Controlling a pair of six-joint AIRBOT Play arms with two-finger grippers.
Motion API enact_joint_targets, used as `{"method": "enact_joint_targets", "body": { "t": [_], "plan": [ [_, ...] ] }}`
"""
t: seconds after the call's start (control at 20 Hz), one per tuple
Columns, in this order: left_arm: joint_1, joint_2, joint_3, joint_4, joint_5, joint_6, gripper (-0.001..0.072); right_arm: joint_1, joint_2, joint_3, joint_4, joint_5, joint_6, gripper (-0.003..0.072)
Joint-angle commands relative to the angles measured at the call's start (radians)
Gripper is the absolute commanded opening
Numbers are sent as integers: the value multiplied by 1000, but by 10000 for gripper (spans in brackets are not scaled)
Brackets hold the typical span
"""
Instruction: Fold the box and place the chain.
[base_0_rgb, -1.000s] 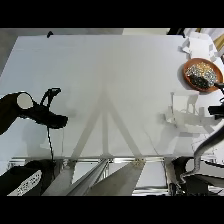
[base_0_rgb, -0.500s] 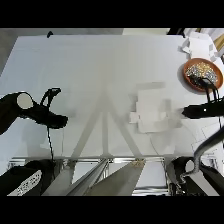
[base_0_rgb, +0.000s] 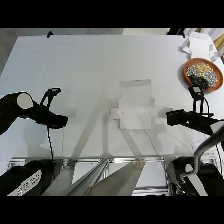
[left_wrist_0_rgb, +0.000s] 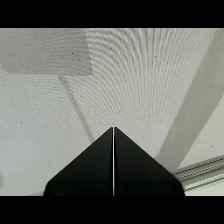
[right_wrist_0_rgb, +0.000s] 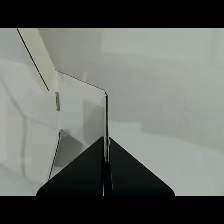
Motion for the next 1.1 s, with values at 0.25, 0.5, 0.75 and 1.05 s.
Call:
{"method": "enact_joint_targets", "body": {
  "t": [0.25, 0.5, 0.75, 1.05],
  "plan": [
    [-1, 0, -1, 2, 82, 27, 17, 82, 19, -38, 8, -55, 51, 18],
    [-1, -28, 4, -302, 252, 401, 379, 82, 19, -38, 13, -54, 51, 19],
    [-23, -324, 251, -809, 17, 821, 516, 82, 19, -38, 17, -55, 51, 19],
    [-184, -657, 555, -784, -57, 1013, 575, 82, 19, -38, 18, -51, 51, 19]
  ]
}}
